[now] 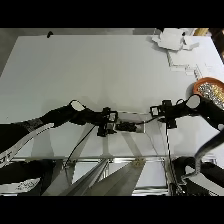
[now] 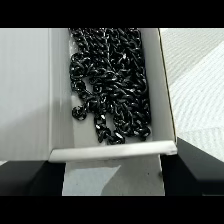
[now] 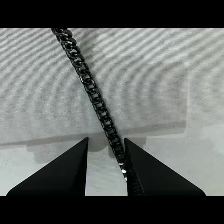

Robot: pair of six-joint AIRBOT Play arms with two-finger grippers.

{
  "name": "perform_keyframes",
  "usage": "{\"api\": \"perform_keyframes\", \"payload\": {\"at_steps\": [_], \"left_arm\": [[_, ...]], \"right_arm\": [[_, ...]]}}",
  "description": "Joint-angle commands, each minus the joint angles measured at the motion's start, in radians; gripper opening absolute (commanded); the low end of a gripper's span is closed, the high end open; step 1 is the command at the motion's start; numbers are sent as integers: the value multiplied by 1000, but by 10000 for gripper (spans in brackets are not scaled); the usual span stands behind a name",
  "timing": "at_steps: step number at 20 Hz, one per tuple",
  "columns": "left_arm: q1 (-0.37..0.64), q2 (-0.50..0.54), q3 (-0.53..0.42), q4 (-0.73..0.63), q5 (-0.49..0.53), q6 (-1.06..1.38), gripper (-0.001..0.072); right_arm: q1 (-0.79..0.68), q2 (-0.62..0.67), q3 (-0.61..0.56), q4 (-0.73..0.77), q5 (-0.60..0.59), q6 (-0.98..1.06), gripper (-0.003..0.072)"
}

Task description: Fold the box and place the chain.

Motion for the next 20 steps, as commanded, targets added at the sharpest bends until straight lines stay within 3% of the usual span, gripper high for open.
{"api": "perform_keyframes", "payload": {"at_steps": [1, 4, 8, 10, 12, 13, 15, 20], "left_arm": [[0, 0, 0, 0, 0, 0, 314], [0, 0, 0, 0, 0, 0, 314], [0, 0, 0, 0, 0, 0, 314], [0, 0, 0, 0, 0, 0, 314], [0, 0, 0, 0, 0, 0, 314], [0, 0, 0, 0, 0, 0, 314], [0, 0, 0, 0, 0, 0, 314], [0, 0, 0, 0, 0, 0, 314]], "right_arm": [[0, 9, 0, 8, -21, -11, 214], [0, 9, 0, 8, -3, -14, 53], [0, 9, 0, 8, -1, -15, 62], [0, 6, -1, 8, -1, -42, 144], [0, 5, -1, 8, -1, -40, 153], [0, 5, 0, 8, -1, -40, 146], [0, 6, 0, 8, 7, -39, 13], [0, 72, 0, 8, 53, -23, 13]]}}
